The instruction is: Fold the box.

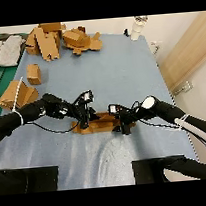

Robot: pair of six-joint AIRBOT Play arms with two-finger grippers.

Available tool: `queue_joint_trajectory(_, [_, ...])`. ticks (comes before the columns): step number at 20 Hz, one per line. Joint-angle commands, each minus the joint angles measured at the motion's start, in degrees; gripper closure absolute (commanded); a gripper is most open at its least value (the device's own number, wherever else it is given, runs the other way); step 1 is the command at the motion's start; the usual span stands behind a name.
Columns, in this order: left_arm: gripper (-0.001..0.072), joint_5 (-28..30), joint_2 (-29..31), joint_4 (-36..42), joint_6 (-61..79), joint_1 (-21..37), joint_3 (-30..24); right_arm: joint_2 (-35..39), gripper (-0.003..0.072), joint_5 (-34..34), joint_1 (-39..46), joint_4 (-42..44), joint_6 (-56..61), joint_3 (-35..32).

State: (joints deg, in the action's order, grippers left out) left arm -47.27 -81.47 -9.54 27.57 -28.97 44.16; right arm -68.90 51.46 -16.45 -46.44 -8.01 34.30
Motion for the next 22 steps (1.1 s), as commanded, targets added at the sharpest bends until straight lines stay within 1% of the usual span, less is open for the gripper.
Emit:
queue_joint_trajectory(1, [0.0695, 0.15, 0.02, 0.11, 0.00, 0.02, 0.07, -0.04, 0.0197, 0.44, -0.07, -0.09, 0.02, 0.00])
queue_joint_trajectory(3, [0.0695, 0.20, 0.02, 0.13, 0.00, 0.02, 0.07, -0.04, 0.0192, 0.59, -0.07, -0.24, 0.02, 0.00])
queue_joint_trajectory(5, [0.0696, 0.28, 0.02, 0.13, 0.00, 0.04, 0.07, -0.04, 0.0104, 0.81, -0.07, -0.61, 0.02, 0.00])
queue_joint_trajectory(6, [0.0695, 0.28, 0.02, 0.13, 0.00, 0.02, 0.07, -0.04, 0.0084, 0.96, -0.07, -0.66, 0.02, -0.02])
queue_joint_trajectory(21, [0.0696, 0.81, 0.02, 0.57, 0.00, 0.13, 0.07, -0.07, 0.0089, 0.96, -0.07, -1.49, 0.00, -0.11])
queue_joint_trajectory(22, [0.0695, 0.79, 0.02, 0.57, 0.00, 0.13, 0.07, -0.07, 0.0101, 0.74, -0.07, -1.84, 0.00, -0.11])
